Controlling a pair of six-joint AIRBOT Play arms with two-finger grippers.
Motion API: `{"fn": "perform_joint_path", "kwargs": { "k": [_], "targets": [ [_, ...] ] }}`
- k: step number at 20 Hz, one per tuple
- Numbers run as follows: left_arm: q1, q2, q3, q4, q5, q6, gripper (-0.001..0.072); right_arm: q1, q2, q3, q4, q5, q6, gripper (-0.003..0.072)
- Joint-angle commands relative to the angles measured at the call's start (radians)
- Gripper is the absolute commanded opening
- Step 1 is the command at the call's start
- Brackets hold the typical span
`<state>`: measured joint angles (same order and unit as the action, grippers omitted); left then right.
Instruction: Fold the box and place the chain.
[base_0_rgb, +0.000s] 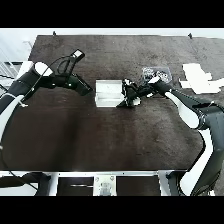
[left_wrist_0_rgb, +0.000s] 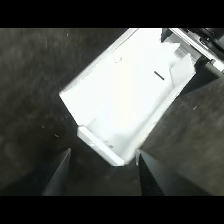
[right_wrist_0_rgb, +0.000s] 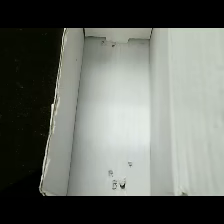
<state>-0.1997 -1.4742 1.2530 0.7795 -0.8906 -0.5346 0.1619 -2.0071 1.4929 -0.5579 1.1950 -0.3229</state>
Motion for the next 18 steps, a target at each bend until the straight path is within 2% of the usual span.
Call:
{"fn": "perform_joint_path", "kwargs": {
  "k": [1,3,7,9,13,16,18],
  "targets": [
    [0.084,-0.083,-0.004,-0.276,-0.097,0.546,0.0495,0.001,0.000,0.000,0.000,0.000,0.000,0.0588],
    [0.120,-0.136,0.002,-0.351,-0.103,0.704,0.0496,0.001,0.000,0.000,0.000,0.000,0.000,0.0589],
    [0.143,-0.305,0.126,-0.335,-0.232,0.727,0.0496,0.001,0.000,0.000,0.000,0.000,0.000,0.0589],
    [0.143,-0.371,0.176,-0.336,-0.253,0.731,0.0496,0.001,0.000,0.000,0.000,0.000,0.000,0.0588],
    [0.143,-0.377,0.177,-0.319,-0.237,0.747,0.0496,0.001,0.000,0.000,0.000,0.000,0.000,0.0589],
    [0.143,-0.377,0.177,-0.306,-0.339,0.724,0.0495,0.001,0.000,0.000,0.000,0.000,0.000,0.0589],
    [0.143,-0.380,0.177,-0.285,-0.342,0.782,0.0497,0.001,0.000,0.000,0.000,0.000,0.000,0.0589]
  ]
}}
